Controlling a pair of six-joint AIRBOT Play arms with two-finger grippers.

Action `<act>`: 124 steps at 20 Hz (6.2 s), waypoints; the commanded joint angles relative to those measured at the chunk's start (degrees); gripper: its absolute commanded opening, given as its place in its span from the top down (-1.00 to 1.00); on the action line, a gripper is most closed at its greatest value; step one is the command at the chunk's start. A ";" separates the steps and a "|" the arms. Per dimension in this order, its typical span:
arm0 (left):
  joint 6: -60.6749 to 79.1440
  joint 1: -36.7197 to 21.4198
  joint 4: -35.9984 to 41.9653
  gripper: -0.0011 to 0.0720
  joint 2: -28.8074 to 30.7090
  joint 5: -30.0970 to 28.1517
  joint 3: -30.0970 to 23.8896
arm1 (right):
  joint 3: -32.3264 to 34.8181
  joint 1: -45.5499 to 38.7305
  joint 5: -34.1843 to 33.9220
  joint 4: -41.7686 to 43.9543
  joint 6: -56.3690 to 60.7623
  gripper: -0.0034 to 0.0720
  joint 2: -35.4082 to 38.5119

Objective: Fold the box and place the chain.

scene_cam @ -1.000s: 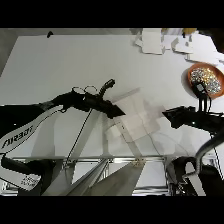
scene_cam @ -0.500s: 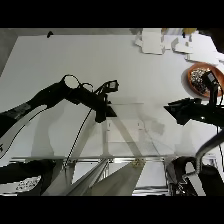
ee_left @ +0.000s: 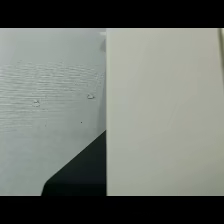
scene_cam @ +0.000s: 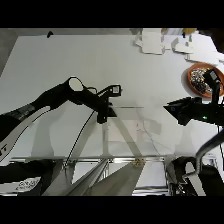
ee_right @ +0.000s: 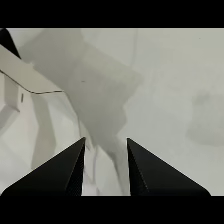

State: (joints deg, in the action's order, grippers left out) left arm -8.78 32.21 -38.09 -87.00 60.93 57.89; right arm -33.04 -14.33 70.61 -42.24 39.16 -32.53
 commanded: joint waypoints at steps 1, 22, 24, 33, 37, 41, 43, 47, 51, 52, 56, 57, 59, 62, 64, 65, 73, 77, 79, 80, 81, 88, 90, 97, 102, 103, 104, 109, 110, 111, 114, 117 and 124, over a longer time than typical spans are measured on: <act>0.00 0.46 1.46 0.96 -3.30 -3.06 -0.02 | -0.09 0.04 0.22 0.04 -0.02 0.12 0.02; 0.52 5.68 -0.15 0.98 -1.29 -15.72 -2.05 | -0.09 0.07 -0.50 0.70 0.00 0.13 0.02; -0.39 6.10 -0.13 0.99 2.99 -17.35 -5.77 | -0.09 1.77 -0.57 0.44 -0.02 0.13 0.02; 10.99 3.93 5.81 0.97 8.44 -20.48 -13.73 | -0.09 11.58 -1.62 -5.40 0.04 0.32 0.00; 13.03 3.93 6.78 0.97 5.44 -17.68 -13.70 | -0.09 11.58 -2.43 -5.49 0.04 0.32 0.00; 13.03 3.89 6.64 0.97 5.14 -15.98 -13.38 | -0.09 11.58 -2.51 -5.49 0.04 0.32 0.00; 12.79 3.89 6.49 0.97 5.03 -15.96 -12.37 | -0.09 11.58 -2.51 -5.49 0.04 0.32 0.00; 12.85 3.87 5.92 0.97 4.92 -16.28 -11.21 | -0.09 11.58 -2.51 -5.49 0.04 0.32 0.00; 12.85 3.89 4.96 0.97 3.61 -16.11 -11.21 | -0.09 11.58 -2.49 -5.51 0.04 0.32 0.00; 12.85 3.93 4.92 0.97 3.34 -16.11 -11.21 | -0.09 11.58 -2.49 -5.51 0.04 0.32 0.00; 12.85 3.93 4.48 0.96 2.60 -16.11 -11.21 | -0.09 11.58 -2.49 -5.51 0.04 0.32 0.00; 12.85 3.93 4.42 0.96 2.56 -16.11 -11.21 | -0.09 11.58 -2.49 -5.53 0.04 0.32 0.00; 12.85 3.93 4.39 0.96 2.56 -16.11 -11.21 | -0.09 11.58 -2.47 -5.53 0.04 0.32 0.00; 12.83 3.93 4.42 0.94 2.56 -16.11 -11.21 | -0.09 11.58 -2.45 -5.57 0.02 0.32 0.00; 12.81 3.93 4.42 0.94 2.56 -16.06 -11.21 | -0.09 11.58 -2.34 -5.57 -0.02 0.32 0.00; 12.81 3.93 4.46 0.94 2.56 -16.09 -11.21 | -0.09 11.58 -2.29 -5.57 -0.09 0.32 0.00; 12.81 3.93 4.48 0.94 2.56 -16.09 -11.21 | 3.19 22.51 -1.64 -9.77 -5.16 0.86 -0.22; 12.81 3.93 4.48 0.94 2.56 -16.09 -11.21 | 8.41 35.60 -5.64 -19.26 -5.18 0.86 -0.24; 12.81 3.93 4.48 0.94 2.56 -16.09 -11.21 | 10.19 41.35 -8.96 -23.80 -5.33 0.86 -0.33; 12.81 3.93 4.50 0.94 2.56 -16.11 -11.21 | 11.17 42.71 -11.04 -23.85 -7.13 0.86 -0.35; 12.81 3.93 4.63 0.94 2.56 -16.09 -11.21 | 12.09 44.22 -13.14 -24.09 -9.68 0.86 -0.33; 12.81 3.96 4.63 0.94 2.56 -16.06 -11.21 | 20.39 59.12 -33.35 -29.86 -12.00 -0.86 -0.57; 12.81 3.93 4.63 0.94 2.56 -16.11 -11.21 | 22.29 60.15 -35.41 -30.03 -11.98 -0.86 -0.59; 12.81 3.96 4.63 0.94 2.56 -16.11 -11.21 | 21.11 56.17 -39.19 -29.59 -9.01 -0.86 -3.08; 12.81 3.96 4.63 0.94 2.56 -16.06 -11.21 | 18.40 49.03 -38.40 -27.19 -12.66 -0.86 -3.17; 12.81 3.96 4.63 0.94 2.56 -16.09 -11.21 | 18.40 47.82 -38.14 -25.81 -14.60 -0.86 -3.54; 12.83 3.96 4.63 0.94 2.56 -16.09 -11.21 | 18.38 46.80 -37.97 -24.24 -16.52 -0.86 -4.17; 12.81 3.96 4.63 0.94 2.56 -16.09 -11.21 | 15.91 41.66 -33.42 -14.62 -25.46 -0.86 -10.10; 12.81 3.96 4.61 0.94 2.56 -16.09 -11.21 | 15.17 40.98 -33.09 -13.81 -26.67 -0.86 -11.41; 12.81 3.96 4.63 0.94 2.56 -16.09 -11.21 | 14.40 40.24 -32.96 -12.66 -28.06 -0.86 -12.70; 12.81 3.96 4.63 0.94 2.56 -16.09 -11.21 | 12.61 37.53 -31.15 -10.84 -30.97 -0.86 -15.06; 12.81 3.96 4.63 0.94 2.56 -16.11 -11.21 | 11.26 36.00 -27.76 -10.93 -33.81 -0.86 -15.15; 12.81 3.96 4.61 0.94 2.56 -16.09 -11.21 | 10.21 35.98 -28.17 -10.80 -33.97 -0.86 -15.26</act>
State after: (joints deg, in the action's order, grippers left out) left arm 4.01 36.14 -33.43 -84.44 44.82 46.70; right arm -22.50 21.82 42.17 -53.36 5.89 -47.64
